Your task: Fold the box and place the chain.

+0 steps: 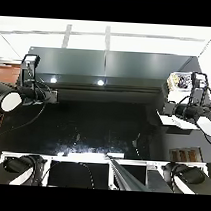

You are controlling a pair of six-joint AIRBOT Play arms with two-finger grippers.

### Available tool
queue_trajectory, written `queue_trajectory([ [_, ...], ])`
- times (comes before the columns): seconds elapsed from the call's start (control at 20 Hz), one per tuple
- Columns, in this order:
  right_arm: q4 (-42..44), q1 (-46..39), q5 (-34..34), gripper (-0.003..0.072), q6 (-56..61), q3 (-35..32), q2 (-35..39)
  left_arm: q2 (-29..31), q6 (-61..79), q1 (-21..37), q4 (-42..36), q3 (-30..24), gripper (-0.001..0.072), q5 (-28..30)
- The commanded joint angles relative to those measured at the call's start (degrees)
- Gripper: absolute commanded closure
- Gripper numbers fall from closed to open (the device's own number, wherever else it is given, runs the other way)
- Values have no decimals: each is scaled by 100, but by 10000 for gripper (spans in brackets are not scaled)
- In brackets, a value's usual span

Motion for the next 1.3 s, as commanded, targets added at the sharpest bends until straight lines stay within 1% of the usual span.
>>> queue_trajectory([
  [0.0, 2, -4, 0, 310, 2, -2, 0, -7, 20, 118, -201, -17, 9, 0],
  [0.15, 2, -4, 2, 310, 2, -2, 0, -7, 20, 120, -203, -17, 9, 26],
  [0.35, 2, -4, 2, 310, 2, -2, 0, -11, 20, 118, -201, -17, 9, 313],
  [0.6, -103, -7, -17, 310, -76, -2, 0, -11, 20, 120, -201, -17, 9, 361],
  [0.7, -105, -4, -544, 310, -76, -2, 0, -11, 20, 120, -197, -17, 9, 496],
  [0.8, -63, -4, -1263, 309, -42, -2, 0, -11, 24, 120, -26, -15, 8, 841],
  [0.95, -466, -17, -2865, 309, -44, -2, -2, -11, 20, 120, -17, -15, 8, 1421],
  [1.05, -472, -17, -3803, 302, -44, -2, -4, -13, 22, 120, -52, -15, 8, 1576],
  [1.15, -474, -17, -4374, 287, -44, -2, -13, -37, 22, 118, -55, -15, 9, 1661],
  [1.2, -470, -17, -4417, -23, -39, -2, -17, -42, 22, 118, -57, -15, 9, 1716],
  [1.25, -472, -17, -4380, -34, -39, -2, -28, -50, 22, 120, -55, -15, 8, 1720],
])
